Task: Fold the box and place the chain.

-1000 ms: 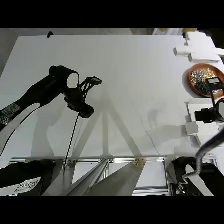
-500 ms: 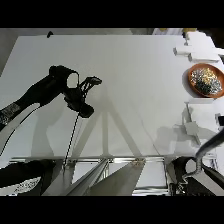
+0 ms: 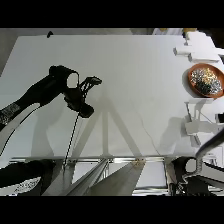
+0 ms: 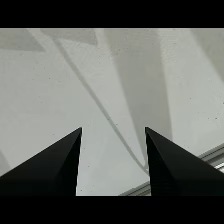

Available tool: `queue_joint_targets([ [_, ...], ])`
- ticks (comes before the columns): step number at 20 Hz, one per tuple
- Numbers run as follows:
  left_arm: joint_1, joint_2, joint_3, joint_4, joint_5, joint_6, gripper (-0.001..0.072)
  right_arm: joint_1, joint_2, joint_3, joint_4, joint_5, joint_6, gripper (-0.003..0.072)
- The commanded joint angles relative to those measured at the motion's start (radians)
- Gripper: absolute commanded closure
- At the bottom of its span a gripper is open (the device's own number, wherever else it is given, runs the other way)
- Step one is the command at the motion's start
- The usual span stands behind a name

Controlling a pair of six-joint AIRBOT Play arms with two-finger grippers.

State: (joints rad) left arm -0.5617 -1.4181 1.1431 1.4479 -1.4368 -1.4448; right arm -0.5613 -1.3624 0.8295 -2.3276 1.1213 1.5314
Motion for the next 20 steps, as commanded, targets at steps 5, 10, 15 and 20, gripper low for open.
queue_joint_targets([
  [5, -0.001, 0.000, -0.001, 0.000, 0.000, 0.000, 0.0269, 0.010, -0.029, 0.024, -0.001, 0.063, 0.034, 0.0675],
  [10, -0.001, 0.000, 0.000, 0.000, 0.000, 0.000, 0.0269, 0.201, 0.132, 0.024, 0.084, 0.111, -0.071, 0.0675],
  [15, -0.001, 0.000, 0.000, 0.000, 0.000, 0.000, 0.0269, 0.352, 0.348, 0.024, 0.510, 0.125, -0.094, 0.0675],
  [20, -0.001, 0.000, 0.000, -0.002, 0.019, 0.000, 0.0269, 0.555, 0.562, -0.059, 0.885, 0.109, -0.085, 0.0675],
])
